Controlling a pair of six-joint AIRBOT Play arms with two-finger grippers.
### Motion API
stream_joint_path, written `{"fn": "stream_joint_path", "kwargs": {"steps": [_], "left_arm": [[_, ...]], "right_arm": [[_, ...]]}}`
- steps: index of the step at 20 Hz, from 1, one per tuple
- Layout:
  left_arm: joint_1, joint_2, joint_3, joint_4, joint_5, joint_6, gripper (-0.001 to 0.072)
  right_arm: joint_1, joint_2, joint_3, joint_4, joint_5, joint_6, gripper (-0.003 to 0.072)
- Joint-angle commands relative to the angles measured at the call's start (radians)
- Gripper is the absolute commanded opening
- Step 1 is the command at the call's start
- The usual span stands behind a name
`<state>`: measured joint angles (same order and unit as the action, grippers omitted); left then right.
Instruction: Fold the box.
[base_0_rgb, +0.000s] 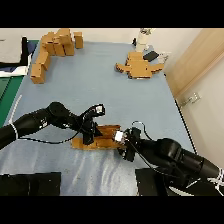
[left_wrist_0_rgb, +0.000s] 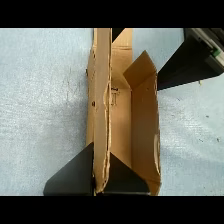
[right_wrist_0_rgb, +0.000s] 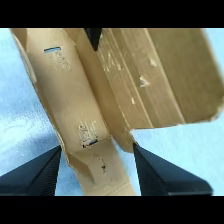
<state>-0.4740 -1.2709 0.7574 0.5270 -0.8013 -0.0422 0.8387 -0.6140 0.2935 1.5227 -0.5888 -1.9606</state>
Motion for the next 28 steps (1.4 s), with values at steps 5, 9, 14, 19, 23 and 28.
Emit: {"fn": "stream_joint_path", "kwargs": {"steps": [5, 9, 14, 19, 23, 28], "left_arm": [[0.0, -0.001, 0.0, 0.0, -0.003, 0.0, 0.0011], [0.0, -0.001, 0.0, 0.0, -0.003, 0.0, 0.0012], [0.0, -0.001, 0.0, 0.0, -0.003, 0.0, 0.0011], [0.0, -0.001, 0.0, 0.0, -0.002, 0.0, 0.0012], [0.0, -0.001, 0.0, 0.0, -0.003, 0.0, 0.0011], [0.0, -0.001, 0.0, 0.0, -0.003, 0.0, 0.0011]], "right_arm": [[-0.249, -0.027, 0.101, 0.507, -0.302, -0.599, 0.0718], [-0.248, -0.028, 0.106, 0.506, -0.309, -0.599, 0.0719], [-0.248, -0.029, 0.108, 0.494, -0.296, -0.599, 0.0719], [-0.243, -0.029, 0.114, 0.534, -0.283, -0.568, 0.0718], [-0.122, -0.026, 0.134, 0.508, -0.283, -0.509, 0.0712], [0.268, -0.015, 0.177, -0.107, -0.304, 0.166, 0.0711]]}}
